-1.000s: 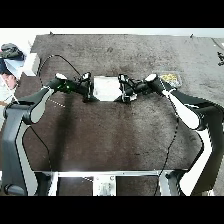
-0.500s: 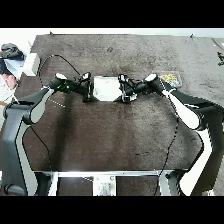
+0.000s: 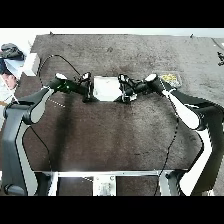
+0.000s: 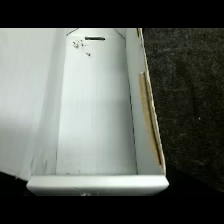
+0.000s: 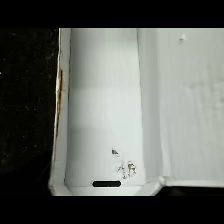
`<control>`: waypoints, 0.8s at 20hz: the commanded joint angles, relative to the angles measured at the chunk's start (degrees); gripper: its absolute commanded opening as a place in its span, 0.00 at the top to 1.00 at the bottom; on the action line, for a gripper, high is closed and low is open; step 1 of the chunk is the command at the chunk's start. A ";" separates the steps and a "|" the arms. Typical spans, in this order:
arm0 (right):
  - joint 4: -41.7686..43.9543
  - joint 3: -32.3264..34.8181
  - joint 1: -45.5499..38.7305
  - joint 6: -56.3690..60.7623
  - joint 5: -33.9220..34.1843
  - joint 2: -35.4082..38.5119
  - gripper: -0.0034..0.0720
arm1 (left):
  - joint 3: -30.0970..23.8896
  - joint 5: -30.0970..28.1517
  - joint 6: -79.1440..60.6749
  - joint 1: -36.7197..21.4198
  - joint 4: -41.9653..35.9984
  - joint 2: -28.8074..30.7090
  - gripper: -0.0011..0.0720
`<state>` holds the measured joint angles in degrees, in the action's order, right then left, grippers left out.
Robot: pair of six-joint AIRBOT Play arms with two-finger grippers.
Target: Fold the box and place the chain.
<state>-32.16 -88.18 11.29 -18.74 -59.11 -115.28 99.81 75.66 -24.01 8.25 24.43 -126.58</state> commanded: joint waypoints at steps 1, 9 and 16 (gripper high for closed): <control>-0.24 -0.04 -0.55 0.15 0.09 0.76 0.01 | 0.02 -0.15 0.00 0.04 0.00 -0.02 0.35; -5.75 -0.04 -4.90 0.57 -2.05 4.26 0.00 | 0.02 -0.37 0.00 0.04 0.02 -0.02 0.35; -5.29 -0.04 -6.56 6.60 -7.04 10.47 0.30 | 0.02 -1.38 0.00 0.04 0.04 -0.02 0.35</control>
<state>-37.80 -88.16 5.08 -14.63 -63.26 -107.33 99.81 74.67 -24.01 8.34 24.47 -126.58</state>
